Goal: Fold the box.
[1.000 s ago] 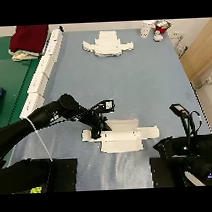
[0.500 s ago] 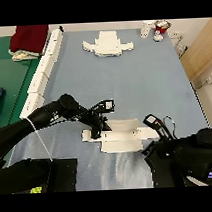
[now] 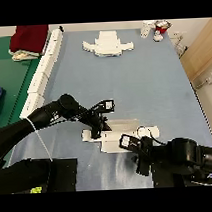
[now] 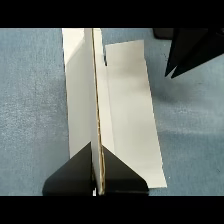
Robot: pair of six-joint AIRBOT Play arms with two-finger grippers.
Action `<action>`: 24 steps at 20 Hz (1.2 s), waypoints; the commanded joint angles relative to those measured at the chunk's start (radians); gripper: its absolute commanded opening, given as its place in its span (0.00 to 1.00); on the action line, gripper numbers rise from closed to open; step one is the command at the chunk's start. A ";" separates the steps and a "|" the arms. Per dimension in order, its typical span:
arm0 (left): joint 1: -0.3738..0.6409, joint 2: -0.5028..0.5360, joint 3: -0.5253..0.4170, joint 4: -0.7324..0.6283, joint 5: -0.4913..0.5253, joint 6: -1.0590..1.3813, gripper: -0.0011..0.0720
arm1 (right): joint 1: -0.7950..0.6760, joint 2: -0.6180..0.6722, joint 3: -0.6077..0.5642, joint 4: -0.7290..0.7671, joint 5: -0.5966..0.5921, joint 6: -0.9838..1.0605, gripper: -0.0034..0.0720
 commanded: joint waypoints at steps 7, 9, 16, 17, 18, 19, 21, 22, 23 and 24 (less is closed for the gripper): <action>0.001 0.001 0.000 0.000 0.001 0.000 0.03 | 0.097 -0.025 0.014 -0.147 0.034 0.024 0.71; 0.000 0.001 0.000 0.000 0.000 0.000 0.03 | 0.097 -0.063 0.014 -0.147 0.038 0.023 0.71; 0.001 0.001 0.000 0.000 0.000 0.000 0.03 | 0.096 -0.195 0.020 -0.300 0.048 0.040 0.85; 0.001 0.001 0.000 0.000 0.000 0.000 0.03 | 0.096 -0.194 0.025 -0.319 0.055 0.072 0.85; 0.001 0.001 0.000 0.000 0.000 0.000 0.03 | 0.095 -0.192 0.032 -0.329 0.058 0.098 0.85; 0.000 0.001 0.000 0.000 0.000 0.000 0.03 | 0.096 -0.188 0.039 -0.339 0.057 0.105 0.85; 0.000 0.001 0.000 0.000 0.000 0.000 0.03 | 0.095 -0.188 0.047 -0.361 0.058 0.131 0.85; 0.000 0.001 0.000 0.000 0.001 0.000 0.03 | 0.095 -0.188 0.048 -0.399 0.058 0.196 0.85; 0.001 0.001 0.000 0.000 0.000 0.000 0.03 | 0.095 -0.188 0.050 -0.437 0.057 0.261 0.85; 0.001 0.001 0.000 0.000 0.000 0.000 0.03 | 0.095 -0.188 0.055 -0.473 0.053 0.311 0.85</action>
